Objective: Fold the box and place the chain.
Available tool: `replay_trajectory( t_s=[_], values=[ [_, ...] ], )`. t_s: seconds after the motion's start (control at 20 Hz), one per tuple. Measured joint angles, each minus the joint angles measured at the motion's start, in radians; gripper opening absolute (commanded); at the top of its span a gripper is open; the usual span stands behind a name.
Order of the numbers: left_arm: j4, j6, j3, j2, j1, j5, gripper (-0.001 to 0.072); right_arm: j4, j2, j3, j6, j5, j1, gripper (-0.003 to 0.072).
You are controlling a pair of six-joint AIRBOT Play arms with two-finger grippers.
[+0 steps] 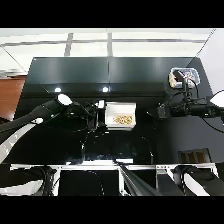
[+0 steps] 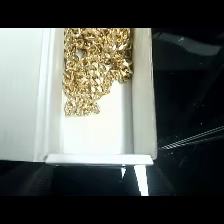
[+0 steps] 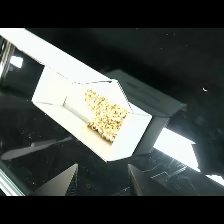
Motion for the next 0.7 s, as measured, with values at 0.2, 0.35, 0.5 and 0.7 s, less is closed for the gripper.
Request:
replay_trajectory(
  t_s=[0.2, 0.35, 0.5, 0.7],
  values=[
    [-0.001, 0.000, 0.000, 0.000, -0.013, 0.004, 0.0349, 0.000, 0.000, 0.000, 0.000, -0.036, 0.002, 0.0381],
    [-0.001, -0.001, 0.000, 0.000, -0.016, 0.004, 0.0349, 0.017, -0.010, 0.000, 0.051, -0.192, 0.030, 0.0685],
    [-0.001, -0.001, 0.000, 0.000, -0.017, 0.004, 0.0349, 0.095, -0.066, 0.002, 0.096, -0.357, 0.090, 0.0684],
    [-0.001, -0.001, 0.000, 0.000, -0.017, 0.003, 0.0349, 0.153, -0.172, 0.008, 0.085, -0.430, 0.182, 0.0684]
  ],
)
